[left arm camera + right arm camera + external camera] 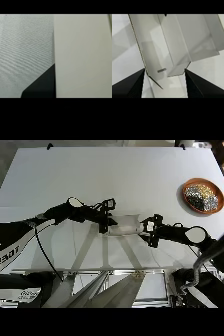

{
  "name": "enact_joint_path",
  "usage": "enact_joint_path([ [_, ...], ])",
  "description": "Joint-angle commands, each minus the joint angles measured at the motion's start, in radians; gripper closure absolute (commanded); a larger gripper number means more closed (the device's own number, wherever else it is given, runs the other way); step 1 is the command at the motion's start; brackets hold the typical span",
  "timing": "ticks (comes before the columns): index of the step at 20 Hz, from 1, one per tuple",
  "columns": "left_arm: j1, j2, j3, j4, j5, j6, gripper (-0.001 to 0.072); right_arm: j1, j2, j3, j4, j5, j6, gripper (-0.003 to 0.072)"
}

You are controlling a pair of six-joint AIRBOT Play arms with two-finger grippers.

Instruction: Fold the box and place the chain.

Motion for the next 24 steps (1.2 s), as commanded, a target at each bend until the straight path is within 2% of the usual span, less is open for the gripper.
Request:
enact_joint_path([
  [1, 0.000, 0.000, 0.000, 0.000, 0.000, 0.000, 0.0699, -0.025, -0.035, 0.001, 0.069, 0.040, -0.121, 0.0142],
  [7, 0.000, -0.001, 0.000, 0.000, 0.000, 0.000, 0.0699, -0.028, -0.087, 0.027, 0.134, 0.056, -0.177, 0.0151],
  [11, 0.000, -0.001, 0.000, 0.000, 0.000, 0.000, 0.0699, -0.100, -0.129, 0.080, 0.137, 0.137, -0.177, 0.0150],
  [15, 0.000, 0.000, 0.000, 0.000, 0.000, 0.000, 0.0699, -0.111, -0.168, 0.097, 0.142, 0.181, -0.189, 0.0149],
  [24, 0.000, 0.000, 0.000, 0.000, 0.000, 0.000, 0.0699, -0.156, -0.194, 0.098, 0.163, 0.189, -0.196, 0.0147],
])
